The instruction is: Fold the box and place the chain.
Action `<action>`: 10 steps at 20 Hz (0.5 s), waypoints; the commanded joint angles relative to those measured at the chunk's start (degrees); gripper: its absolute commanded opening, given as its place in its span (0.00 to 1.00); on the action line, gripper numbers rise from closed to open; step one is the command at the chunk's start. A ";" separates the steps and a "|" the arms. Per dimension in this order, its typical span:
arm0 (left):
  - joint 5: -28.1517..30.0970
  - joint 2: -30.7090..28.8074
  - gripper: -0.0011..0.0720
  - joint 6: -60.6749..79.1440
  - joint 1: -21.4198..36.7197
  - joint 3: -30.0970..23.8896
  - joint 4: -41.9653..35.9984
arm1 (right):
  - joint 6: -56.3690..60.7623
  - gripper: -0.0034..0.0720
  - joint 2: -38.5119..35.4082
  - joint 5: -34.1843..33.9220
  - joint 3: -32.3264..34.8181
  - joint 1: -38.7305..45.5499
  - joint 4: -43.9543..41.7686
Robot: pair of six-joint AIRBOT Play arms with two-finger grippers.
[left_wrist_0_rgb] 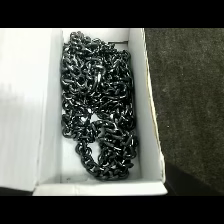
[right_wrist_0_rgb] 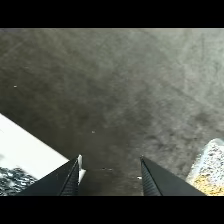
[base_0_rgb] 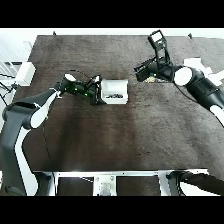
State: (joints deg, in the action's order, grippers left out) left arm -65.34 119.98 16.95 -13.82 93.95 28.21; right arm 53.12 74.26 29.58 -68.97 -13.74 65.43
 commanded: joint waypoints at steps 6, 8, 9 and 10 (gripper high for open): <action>-0.02 -0.04 0.75 0.00 0.04 0.04 0.02 | -36.04 0.60 19.71 24.76 -16.50 8.55 -30.99; 0.00 -0.04 0.75 0.00 0.04 0.02 0.02 | -36.22 0.60 24.74 29.86 -21.00 8.11 -30.99; 0.00 -0.04 0.75 0.00 0.04 0.02 0.02 | -35.98 0.60 26.84 32.48 -22.69 7.89 -30.99; 0.00 -0.04 0.75 0.00 0.07 0.04 0.02 | -35.41 0.60 28.15 33.92 -23.52 7.74 -30.93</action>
State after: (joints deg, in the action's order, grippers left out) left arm -65.34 119.98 16.93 -13.82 93.95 28.21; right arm 20.18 96.82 55.64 -87.90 -6.07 36.99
